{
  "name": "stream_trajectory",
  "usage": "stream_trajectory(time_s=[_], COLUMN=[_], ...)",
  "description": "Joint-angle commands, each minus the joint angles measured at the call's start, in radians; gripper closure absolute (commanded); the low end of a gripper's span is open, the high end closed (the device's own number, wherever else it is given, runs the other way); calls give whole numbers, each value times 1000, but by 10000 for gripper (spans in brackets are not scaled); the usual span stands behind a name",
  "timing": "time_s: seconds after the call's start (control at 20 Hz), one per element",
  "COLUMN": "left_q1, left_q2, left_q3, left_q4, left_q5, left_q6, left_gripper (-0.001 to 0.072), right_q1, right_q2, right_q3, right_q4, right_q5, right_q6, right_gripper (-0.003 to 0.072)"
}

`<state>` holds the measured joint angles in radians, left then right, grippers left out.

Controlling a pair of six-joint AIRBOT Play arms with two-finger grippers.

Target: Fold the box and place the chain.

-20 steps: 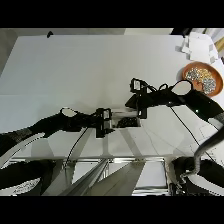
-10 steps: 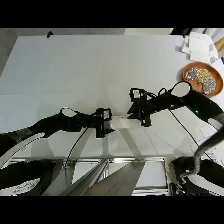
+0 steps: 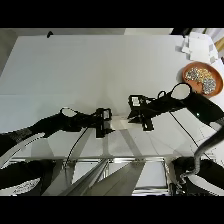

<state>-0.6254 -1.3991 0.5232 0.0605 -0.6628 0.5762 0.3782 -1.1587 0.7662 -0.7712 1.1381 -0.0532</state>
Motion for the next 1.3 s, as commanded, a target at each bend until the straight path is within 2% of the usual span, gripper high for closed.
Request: stream_trajectory(time_s=[0.0,0.3,0.85,0.95,1.25], left_q1=[0,0,0,0,0], left_q2=[0,0,0,0,0], left_q3=[0,0,0,0,0], left_q4=[0,0,0,0,0], left_q5=[0,0,0,0,0], left_q6=[0,0,0,0,0], left_gripper=[640,640,640,640,640], right_q1=[25,34,34,34,34], right_q2=[8,8,9,9,9], right_q3=[-26,-46,-46,-46,-46], right_q4=[-38,-56,-51,-50,25], right_q5=[-61,-131,-127,-127,-134], right_q6=[-4,-3,5,5,5], right_gripper=[507,509,513,536,536])
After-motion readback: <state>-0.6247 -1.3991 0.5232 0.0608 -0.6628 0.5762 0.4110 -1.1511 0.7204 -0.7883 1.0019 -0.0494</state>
